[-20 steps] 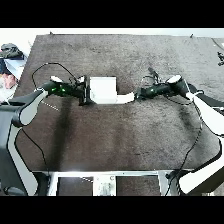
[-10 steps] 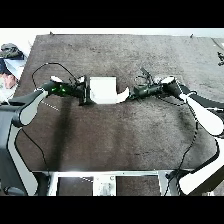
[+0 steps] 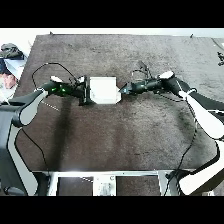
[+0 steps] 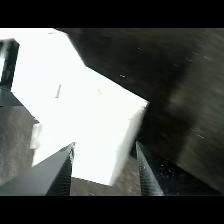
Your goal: Fold the box and place the chain.
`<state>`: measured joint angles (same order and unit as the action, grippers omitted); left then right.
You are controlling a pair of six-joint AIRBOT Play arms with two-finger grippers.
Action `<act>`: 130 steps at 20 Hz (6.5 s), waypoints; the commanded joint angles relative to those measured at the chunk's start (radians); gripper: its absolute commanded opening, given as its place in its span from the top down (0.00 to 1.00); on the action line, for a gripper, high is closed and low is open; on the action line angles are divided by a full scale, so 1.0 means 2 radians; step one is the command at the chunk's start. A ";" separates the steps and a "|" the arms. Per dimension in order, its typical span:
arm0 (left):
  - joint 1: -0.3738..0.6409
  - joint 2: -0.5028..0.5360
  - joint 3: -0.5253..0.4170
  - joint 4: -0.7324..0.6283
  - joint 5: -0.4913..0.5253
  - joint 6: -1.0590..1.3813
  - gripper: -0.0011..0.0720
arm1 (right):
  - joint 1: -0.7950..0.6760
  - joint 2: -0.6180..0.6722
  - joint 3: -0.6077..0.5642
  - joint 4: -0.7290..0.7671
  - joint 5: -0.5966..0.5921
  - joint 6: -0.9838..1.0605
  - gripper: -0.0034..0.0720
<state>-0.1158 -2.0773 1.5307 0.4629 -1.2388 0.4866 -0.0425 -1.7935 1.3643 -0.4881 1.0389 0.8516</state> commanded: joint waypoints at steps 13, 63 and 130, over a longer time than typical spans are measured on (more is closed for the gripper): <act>0.000 0.000 0.000 0.000 0.000 0.000 0.36 | 0.099 -0.015 0.107 -0.252 0.000 0.168 0.38; 0.000 0.000 0.000 0.000 -0.001 0.000 0.35 | 0.201 -0.123 0.266 -0.557 0.097 0.559 0.65; 0.000 0.000 0.000 0.000 0.000 0.000 0.35 | -0.126 -0.044 0.147 -0.438 0.025 0.212 0.65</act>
<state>-0.1146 -2.0777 1.5307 0.4625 -1.2388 0.4862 -0.2935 -1.8679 1.6535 -1.3643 1.0676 1.2816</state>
